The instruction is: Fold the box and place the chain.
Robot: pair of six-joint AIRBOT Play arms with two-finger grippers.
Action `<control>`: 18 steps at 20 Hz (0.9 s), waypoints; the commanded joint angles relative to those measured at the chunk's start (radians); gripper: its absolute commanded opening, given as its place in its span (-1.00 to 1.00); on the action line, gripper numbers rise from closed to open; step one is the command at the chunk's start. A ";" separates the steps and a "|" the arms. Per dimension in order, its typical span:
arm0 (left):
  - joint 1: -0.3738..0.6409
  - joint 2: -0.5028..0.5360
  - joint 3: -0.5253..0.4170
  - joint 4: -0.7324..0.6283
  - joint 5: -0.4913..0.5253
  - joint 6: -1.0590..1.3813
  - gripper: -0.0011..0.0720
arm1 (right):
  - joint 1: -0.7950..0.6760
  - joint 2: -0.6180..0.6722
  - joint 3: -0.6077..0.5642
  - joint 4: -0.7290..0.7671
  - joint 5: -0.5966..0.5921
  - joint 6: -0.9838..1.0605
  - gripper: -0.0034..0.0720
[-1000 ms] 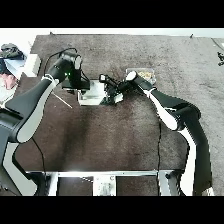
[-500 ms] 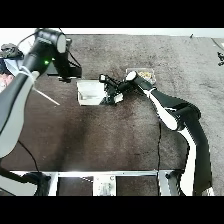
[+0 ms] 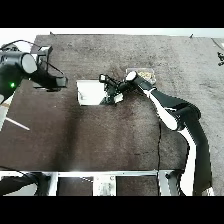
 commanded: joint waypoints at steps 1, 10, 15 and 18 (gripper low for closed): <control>0.032 0.046 -0.090 -0.074 0.074 0.093 -0.94 | -0.001 -0.001 0.000 0.000 0.000 0.000 0.22; 0.126 0.003 -0.095 -0.418 0.394 0.623 -0.66 | -0.001 -0.001 0.000 0.000 -0.003 0.000 0.22; 0.383 -0.233 -0.077 -1.157 0.112 1.351 -0.66 | -0.002 -0.001 0.000 0.000 -0.003 0.000 0.22; 0.392 -0.451 0.060 -1.147 -0.062 1.456 -0.43 | -0.002 -0.001 0.000 0.000 -0.003 0.000 0.22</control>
